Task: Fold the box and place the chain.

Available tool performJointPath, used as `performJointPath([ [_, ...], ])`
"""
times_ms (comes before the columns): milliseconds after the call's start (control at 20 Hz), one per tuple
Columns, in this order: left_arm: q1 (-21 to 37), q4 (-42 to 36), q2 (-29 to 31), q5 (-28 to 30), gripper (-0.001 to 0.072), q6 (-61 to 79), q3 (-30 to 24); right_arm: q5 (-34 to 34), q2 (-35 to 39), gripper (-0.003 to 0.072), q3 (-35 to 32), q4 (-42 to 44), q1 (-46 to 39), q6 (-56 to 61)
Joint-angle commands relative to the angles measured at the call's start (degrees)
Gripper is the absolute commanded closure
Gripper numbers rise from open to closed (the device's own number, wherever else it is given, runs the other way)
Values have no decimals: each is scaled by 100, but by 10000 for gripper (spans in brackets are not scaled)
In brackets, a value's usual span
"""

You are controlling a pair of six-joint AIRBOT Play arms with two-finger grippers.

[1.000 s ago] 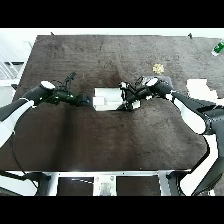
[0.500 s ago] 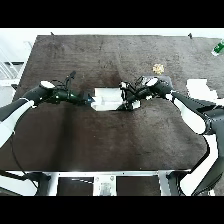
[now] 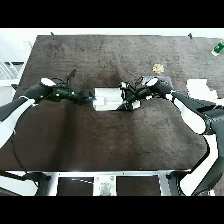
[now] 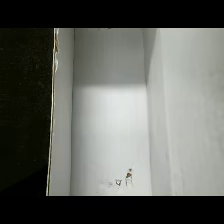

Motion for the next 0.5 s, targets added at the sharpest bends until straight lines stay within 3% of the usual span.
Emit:
performJointPath([
  [0, -221, 1095, 4, -24, 342, -1086, 304, 0, -4, 174, -2, 0, 4, 2],
  [300, -610, 2052, 2, 129, 343, -1937, 662, 0, -4, 174, -2, 0, 4, 2],
  [450, -726, 2168, 2, 197, 343, -2184, 817, 0, -4, 174, -2, 0, 4, 2],
])
